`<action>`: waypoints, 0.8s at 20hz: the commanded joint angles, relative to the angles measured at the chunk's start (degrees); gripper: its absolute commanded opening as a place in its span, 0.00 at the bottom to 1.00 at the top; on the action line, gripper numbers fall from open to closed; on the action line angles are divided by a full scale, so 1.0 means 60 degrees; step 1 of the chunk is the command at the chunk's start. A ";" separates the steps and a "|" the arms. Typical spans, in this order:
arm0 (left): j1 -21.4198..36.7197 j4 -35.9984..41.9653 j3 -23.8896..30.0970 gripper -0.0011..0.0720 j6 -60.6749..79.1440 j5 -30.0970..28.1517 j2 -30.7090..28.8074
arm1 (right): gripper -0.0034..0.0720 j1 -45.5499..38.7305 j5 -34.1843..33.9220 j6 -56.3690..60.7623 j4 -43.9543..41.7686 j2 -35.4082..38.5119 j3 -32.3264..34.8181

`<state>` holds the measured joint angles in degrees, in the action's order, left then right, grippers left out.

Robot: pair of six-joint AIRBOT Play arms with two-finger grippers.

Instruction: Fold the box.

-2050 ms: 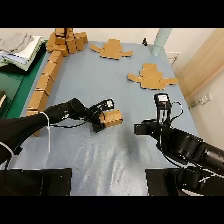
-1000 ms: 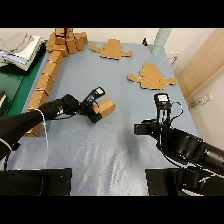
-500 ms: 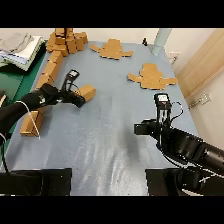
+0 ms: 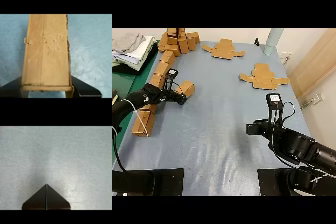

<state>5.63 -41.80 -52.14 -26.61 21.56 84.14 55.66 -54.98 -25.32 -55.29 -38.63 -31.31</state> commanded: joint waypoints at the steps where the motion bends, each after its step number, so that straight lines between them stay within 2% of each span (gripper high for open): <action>1: 0.0171 -0.0157 -0.0011 0.66 -0.0062 -0.0055 0.0331 | 0.05 0.0000 0.0000 0.0000 -0.0004 0.0004 -0.0007; 7: 0.0634 -0.0149 -0.0007 0.66 -0.0499 -0.0419 0.0368 | 0.05 0.0000 0.0000 0.0000 -0.0004 0.0000 -0.0007; 10: 0.0987 -0.0146 -0.0011 0.66 -0.1075 -0.0936 0.0364 | 0.05 0.0000 0.0000 0.0000 0.0000 0.0004 -0.0007; 16: 0.1100 -0.0146 -0.0011 0.66 -0.1260 -0.1537 0.0368 | 0.05 0.0000 0.0000 0.0000 0.0000 0.0000 -0.0007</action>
<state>11.79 -42.72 -52.14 -33.41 14.48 86.32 55.66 -55.00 -25.32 -55.29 -38.63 -31.31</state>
